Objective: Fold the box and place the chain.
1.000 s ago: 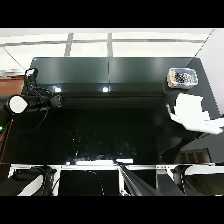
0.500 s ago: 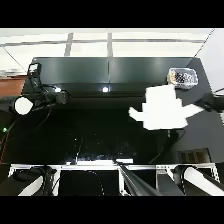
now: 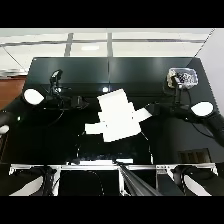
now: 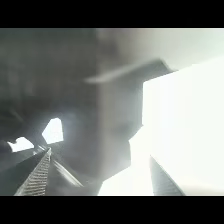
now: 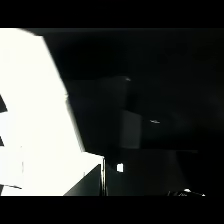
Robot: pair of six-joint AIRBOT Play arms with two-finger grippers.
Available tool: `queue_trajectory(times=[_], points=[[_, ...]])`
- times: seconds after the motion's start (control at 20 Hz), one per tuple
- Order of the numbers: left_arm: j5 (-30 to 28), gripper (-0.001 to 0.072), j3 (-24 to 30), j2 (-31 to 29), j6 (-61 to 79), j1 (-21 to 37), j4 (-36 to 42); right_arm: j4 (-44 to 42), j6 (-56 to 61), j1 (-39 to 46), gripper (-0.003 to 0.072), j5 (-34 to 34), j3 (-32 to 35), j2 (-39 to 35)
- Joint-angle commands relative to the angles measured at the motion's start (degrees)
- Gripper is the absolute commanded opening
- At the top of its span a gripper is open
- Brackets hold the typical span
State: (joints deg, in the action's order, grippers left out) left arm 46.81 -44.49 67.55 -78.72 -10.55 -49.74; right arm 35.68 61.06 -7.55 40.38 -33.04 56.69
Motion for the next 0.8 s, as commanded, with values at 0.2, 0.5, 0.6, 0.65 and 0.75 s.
queue_trajectory(times=[0.2,0.5,0.6,0.65,0.75], points=[[15.0,0.0707,-1.5,17.9,19.0,4.7,26.4,0.9,-0.2,-5.0,0.0017,-1.8,1.2,-0.3],[15.3,0.0706,-5.3,24.7,23.4,-0.6,28.7,1.4,-0.2,-5.0,0.0018,-1.8,1.2,-0.3],[19.4,0.0705,-8.4,27.1,26.5,-1.6,27.7,1.4,-0.2,-5.0,0.0017,-1.8,1.2,-0.3],[23.9,0.0697,-10.0,28.4,29.9,-1.8,27.7,1.4,-0.2,-5.0,0.0018,-1.8,1.2,-0.3],[32.6,0.0669,-12.5,30.6,35.7,-2.2,27.6,1.4,-0.2,-5.0,0.0018,-1.9,1.2,-0.3]])
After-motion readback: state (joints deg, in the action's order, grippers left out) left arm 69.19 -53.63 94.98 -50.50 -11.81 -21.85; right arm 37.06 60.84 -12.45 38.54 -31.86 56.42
